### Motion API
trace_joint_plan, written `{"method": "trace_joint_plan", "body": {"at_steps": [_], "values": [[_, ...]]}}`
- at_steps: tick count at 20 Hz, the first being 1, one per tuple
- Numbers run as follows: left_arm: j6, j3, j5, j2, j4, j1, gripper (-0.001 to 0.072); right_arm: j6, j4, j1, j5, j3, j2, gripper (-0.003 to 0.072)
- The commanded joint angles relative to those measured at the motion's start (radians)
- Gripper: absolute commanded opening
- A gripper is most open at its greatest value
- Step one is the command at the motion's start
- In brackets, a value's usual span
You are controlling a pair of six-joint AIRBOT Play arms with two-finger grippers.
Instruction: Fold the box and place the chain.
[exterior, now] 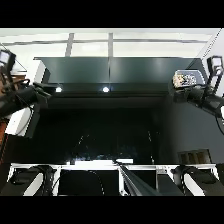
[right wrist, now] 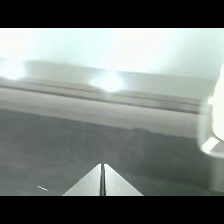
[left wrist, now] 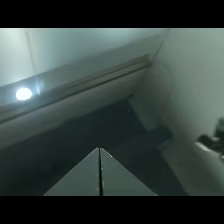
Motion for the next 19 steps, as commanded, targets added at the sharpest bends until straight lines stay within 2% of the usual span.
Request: {"method": "trace_joint_plan", "body": {"at_steps": [1, 4, 7, 19], "values": [[-0.122, -0.121, 0.105, 0.042, 0.105, -0.020, 0.0031, -0.015, -0.078, -0.003, -0.035, -0.071, 0.010, 0.0020], [-0.130, -0.124, 0.116, 0.042, 0.105, 0.009, 0.0031, -0.015, -0.078, -0.003, 0.003, -0.071, 0.010, 0.0020], [-0.132, -0.124, 0.060, 0.042, 0.105, 0.011, 0.0031, -0.015, -0.078, -0.003, 0.002, -0.071, 0.010, 0.0020], [-0.132, -0.124, 0.060, 0.042, 0.105, 0.011, 0.0030, -0.015, -0.078, -0.003, 0.002, -0.071, 0.010, 0.0021]]}}
